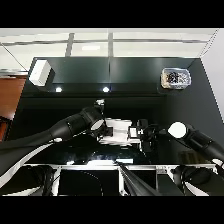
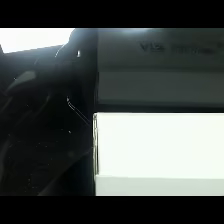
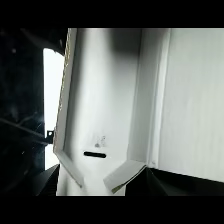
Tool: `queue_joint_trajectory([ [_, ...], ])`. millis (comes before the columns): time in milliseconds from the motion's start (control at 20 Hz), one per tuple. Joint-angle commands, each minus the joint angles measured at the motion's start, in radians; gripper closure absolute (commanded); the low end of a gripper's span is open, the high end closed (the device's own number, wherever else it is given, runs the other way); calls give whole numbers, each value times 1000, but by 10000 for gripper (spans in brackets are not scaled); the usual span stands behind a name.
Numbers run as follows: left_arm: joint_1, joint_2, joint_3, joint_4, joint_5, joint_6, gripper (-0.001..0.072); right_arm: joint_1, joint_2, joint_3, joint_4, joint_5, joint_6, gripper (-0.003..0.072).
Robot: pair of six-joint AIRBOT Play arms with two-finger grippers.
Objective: Fold the box and place the chain.
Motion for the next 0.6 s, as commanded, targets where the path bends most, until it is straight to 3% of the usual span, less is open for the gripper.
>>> queue_joint_trajectory([
  [0, -31, -1, 0, 51, 6, -40, 686, 2, 9, 0, -64, 32, 21, 58],
  [550, 4, -2, 0, 33, -2, -30, 684, 2, -68, 0, 33, 4, 21, 65],
])
